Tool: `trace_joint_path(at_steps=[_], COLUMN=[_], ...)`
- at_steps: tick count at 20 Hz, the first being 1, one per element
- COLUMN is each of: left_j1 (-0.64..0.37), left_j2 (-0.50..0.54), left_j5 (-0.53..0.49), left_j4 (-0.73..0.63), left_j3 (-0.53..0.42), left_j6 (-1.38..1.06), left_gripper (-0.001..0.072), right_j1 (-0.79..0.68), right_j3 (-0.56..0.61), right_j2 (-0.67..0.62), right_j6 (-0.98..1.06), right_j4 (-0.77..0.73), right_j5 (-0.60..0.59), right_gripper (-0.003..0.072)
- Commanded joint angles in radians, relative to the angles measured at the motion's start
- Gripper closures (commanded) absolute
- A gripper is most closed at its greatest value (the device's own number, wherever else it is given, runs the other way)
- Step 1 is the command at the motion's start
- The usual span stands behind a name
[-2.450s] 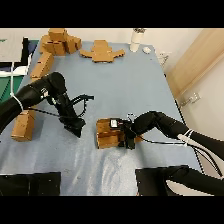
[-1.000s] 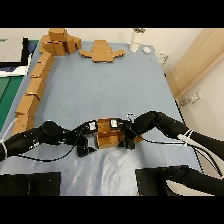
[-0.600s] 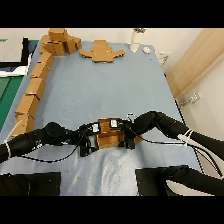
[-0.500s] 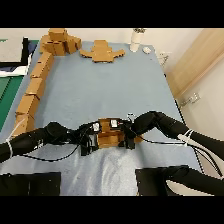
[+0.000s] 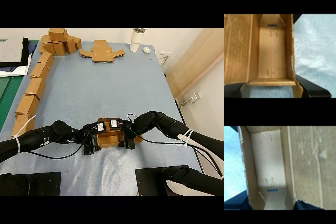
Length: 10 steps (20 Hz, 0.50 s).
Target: Fold the box.
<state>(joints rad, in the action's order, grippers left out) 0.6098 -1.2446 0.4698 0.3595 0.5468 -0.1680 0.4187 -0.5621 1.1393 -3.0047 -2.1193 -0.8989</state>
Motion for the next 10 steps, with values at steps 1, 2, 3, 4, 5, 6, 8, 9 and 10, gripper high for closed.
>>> trace_joint_path(at_steps=[1, 2, 3, 4, 5, 6, 8, 9, 10], left_j1=[0.002, 0.002, 0.002, 0.002, 0.002, 0.002, 0.002, 0.002, 0.002], left_j2=[-0.003, -0.003, -0.003, -0.003, -0.007, -0.008, -0.008, -0.008, -0.008], left_j5=[0.001, 0.001, 0.001, 0.001, 0.001, 0.001, -0.012, -0.022, -0.031], left_j4=[0.001, 0.001, 0.001, 0.001, 0.002, 0.007, 0.005, 0.005, 0.004], left_j3=[0.003, 0.003, 0.003, 0.004, 0.006, 0.009, 0.010, 0.010, 0.010], left_j6=[0.000, 0.000, 0.000, 0.000, 0.003, 0.007, 0.007, 0.006, 0.006], left_gripper=[0.0011, 0.0011, 0.0012, 0.0016, 0.0132, 0.0187, 0.0187, 0.0187, 0.0187], right_j1=[0.000, 0.000, 0.000, 0.000, 0.000, 0.000, 0.000, 0.000, 0.000], right_j3=[0.000, 0.000, 0.000, 0.000, 0.000, 0.000, 0.000, 0.000, 0.000], right_j2=[0.000, 0.000, 0.000, 0.000, 0.000, 0.000, 0.000, 0.000, 0.000], right_j6=[0.000, 0.000, 0.000, 0.000, 0.000, 0.000, 0.000, 0.000, 0.000], right_j4=[0.000, 0.000, 0.000, 0.000, 0.000, 0.000, 0.000, 0.000, 0.000], right_j5=[0.000, 0.000, 0.000, 0.000, 0.000, 0.000, 0.000, 0.000, 0.000], right_gripper=[0.0095, 0.0095, 0.0095, 0.0095, 0.0095, 0.0095, 0.0095, 0.0095, 0.0095])
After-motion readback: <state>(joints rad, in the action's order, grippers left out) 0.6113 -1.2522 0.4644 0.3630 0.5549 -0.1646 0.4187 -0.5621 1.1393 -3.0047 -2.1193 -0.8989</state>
